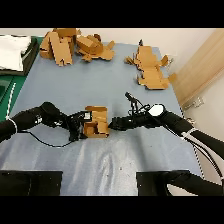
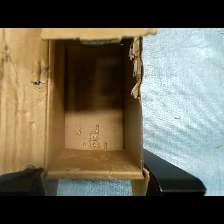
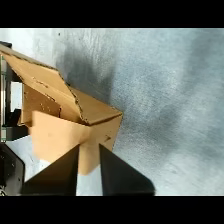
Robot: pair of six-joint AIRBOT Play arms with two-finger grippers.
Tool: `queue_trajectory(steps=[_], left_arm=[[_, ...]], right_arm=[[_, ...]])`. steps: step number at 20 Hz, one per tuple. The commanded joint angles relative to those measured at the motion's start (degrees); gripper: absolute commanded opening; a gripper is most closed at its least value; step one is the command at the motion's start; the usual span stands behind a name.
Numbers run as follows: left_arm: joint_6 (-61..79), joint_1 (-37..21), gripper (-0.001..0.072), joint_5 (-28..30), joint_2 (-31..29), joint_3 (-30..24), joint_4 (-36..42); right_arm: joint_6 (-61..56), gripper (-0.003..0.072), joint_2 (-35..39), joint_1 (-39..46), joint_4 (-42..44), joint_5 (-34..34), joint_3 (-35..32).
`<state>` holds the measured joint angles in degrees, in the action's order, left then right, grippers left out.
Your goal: Fold the box.
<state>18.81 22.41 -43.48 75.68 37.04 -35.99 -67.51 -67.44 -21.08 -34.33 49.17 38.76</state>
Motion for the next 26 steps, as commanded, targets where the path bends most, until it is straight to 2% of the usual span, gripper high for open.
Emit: queue_trajectory(steps=[1, 3, 4, 5, 8, 11, 19, 23, 26], left_arm=[[0.0, 0.0, 0.0378, 0.1, 0.0, 0.0, 0.0], [0.0, 0.0, 0.0378, 0.1, 0.0, 0.0, 0.0], [0.0, 0.0, 0.0378, 0.1, 0.0, 0.0, 0.0], [0.0, 0.0, 0.0378, 0.1, 0.0, 0.0, 0.0], [0.0, 0.0, 0.0378, 0.3, 0.0, 0.0, 0.0], [0.0, 0.0, 0.0378, 0.5, 0.0, 0.0, 0.0], [0.0, 0.0, 0.0378, 0.5, 0.0, 0.0, 0.0], [0.0, 0.0, 0.0378, 1.0, 0.0, 0.0, 0.0], [0.0, 0.0, 0.0378, 1.1, 0.0, 0.0, 0.0]], right_arm=[[-0.2, 0.0237, 0.1, 0.0, 0.1, 0.4, 0.1], [-0.2, 0.0257, 0.1, -0.1, 0.1, 0.4, 0.1], [0.1, 0.0403, 0.1, -0.1, 0.4, 0.4, 0.1], [0.2, 0.0446, 0.1, -0.1, 1.2, -0.1, 0.1], [0.0, 0.0446, -0.6, -0.1, 5.0, -3.0, 0.1], [-0.2, 0.0445, -1.5, -0.2, 4.3, 0.6, 0.1], [-17.8, 0.0446, -1.5, -6.3, -14.0, -4.6, 2.7], [-33.6, 0.0445, -1.5, -12.4, -29.1, -4.6, 6.9], [-43.1, 0.0445, -1.7, -16.3, -35.0, -4.6, 9.1]])
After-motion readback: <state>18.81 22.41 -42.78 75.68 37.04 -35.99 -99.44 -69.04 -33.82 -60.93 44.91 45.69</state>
